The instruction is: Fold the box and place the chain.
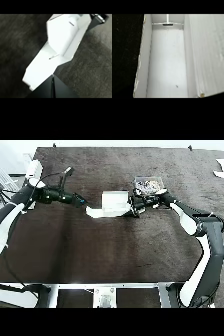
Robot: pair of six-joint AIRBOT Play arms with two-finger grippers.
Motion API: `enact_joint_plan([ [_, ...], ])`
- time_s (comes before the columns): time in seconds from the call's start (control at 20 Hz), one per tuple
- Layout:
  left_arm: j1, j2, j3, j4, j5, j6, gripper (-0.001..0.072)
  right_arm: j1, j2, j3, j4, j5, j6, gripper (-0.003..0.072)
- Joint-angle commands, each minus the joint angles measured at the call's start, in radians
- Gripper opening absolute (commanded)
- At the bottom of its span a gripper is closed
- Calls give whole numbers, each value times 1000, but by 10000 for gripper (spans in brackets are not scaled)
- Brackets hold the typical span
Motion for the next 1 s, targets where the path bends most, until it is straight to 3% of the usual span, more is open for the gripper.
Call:
enact_joint_plan([
  [0.0,24,41,-121,-8,67,-155,18,0,0,0,0,0,0,585],
  [0.6,30,27,-170,66,150,-356,22,0,-1,0,0,0,0,585],
  [0.95,-5,-87,-156,-32,178,-347,22,0,0,0,0,0,0,585],
])
